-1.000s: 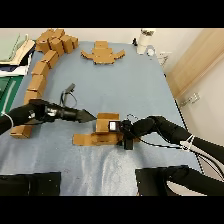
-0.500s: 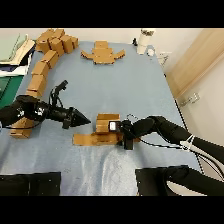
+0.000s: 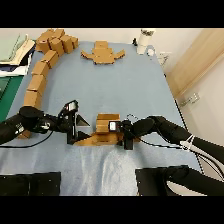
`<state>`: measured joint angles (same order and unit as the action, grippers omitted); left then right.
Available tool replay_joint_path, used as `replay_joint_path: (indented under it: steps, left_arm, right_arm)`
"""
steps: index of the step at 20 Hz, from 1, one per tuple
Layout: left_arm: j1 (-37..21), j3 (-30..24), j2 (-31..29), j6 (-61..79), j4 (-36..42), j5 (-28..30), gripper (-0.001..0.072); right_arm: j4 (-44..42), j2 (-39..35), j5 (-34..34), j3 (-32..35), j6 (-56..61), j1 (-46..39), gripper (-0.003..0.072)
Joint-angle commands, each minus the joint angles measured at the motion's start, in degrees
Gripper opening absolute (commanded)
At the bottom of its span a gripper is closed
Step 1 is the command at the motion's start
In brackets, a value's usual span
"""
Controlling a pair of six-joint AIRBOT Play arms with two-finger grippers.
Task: Fold the box.
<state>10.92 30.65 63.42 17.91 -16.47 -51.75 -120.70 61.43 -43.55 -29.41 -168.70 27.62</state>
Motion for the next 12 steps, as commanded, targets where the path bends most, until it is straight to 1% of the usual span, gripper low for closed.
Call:
replay_joint_path:
  steps: [1,2,7,10,11,12]
  left_arm:
    - [2.1,-3.0,-0.5,4.0,-1.9,7.0,0.0562]
    - [2.8,-3.1,-0.2,4.0,-2.6,7.9,0.0688]
    - [6.6,-3.2,2.4,3.7,-3.1,8.1,0.0688]
    - [8.4,-3.2,3.4,3.7,-0.5,8.8,0.0686]
    - [8.9,-3.2,3.8,3.7,0.2,9.1,0.0605]
    - [9.3,-3.2,4.2,3.7,0.2,9.3,0.0501]
  right_arm:
    - [0.0,0.0,0.0,0.0,0.0,0.0,0.05]
    - [0.0,0.0,0.0,0.0,0.0,0.0,0.0499]
    - [0.0,0.0,0.0,0.0,0.0,0.0,0.0499]
    - [0.0,0.0,0.0,0.0,0.0,0.0,0.0499]
    - [0.0,0.0,0.0,0.0,0.0,0.0,0.0499]
    - [0.0,0.0,0.0,0.0,0.0,0.0,0.0499]
